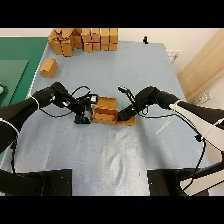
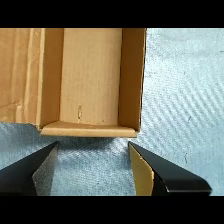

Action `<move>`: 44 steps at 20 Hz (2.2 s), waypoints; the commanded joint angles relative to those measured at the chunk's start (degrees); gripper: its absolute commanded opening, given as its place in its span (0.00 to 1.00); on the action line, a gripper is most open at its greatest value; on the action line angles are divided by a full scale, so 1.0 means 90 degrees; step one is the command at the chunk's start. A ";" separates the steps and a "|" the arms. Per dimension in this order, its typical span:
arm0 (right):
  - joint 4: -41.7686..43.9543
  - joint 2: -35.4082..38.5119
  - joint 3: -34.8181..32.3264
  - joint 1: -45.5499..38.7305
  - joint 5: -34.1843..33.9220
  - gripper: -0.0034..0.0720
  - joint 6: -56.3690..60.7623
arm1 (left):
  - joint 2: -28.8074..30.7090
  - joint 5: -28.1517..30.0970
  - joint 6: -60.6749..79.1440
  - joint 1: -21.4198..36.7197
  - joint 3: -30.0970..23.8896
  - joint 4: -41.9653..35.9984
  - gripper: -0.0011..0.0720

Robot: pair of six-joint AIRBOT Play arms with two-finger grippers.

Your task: Fold the box.

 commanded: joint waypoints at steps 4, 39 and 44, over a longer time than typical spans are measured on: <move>-0.0015 -0.0002 -0.0005 0.0005 -0.0005 0.05 0.0000 | 0.0005 0.0015 0.0369 -0.0005 0.0044 -0.0522 0.98; -0.0104 0.0095 -0.0005 -0.0051 -0.0209 0.46 0.0002 | -0.0182 -0.0233 0.0442 -0.0231 0.0202 -0.0389 0.24; -0.1093 0.0763 -0.0005 -0.0073 -0.0427 0.68 -0.0634 | -0.0182 -0.0233 0.0442 -0.0231 0.0202 -0.0389 0.25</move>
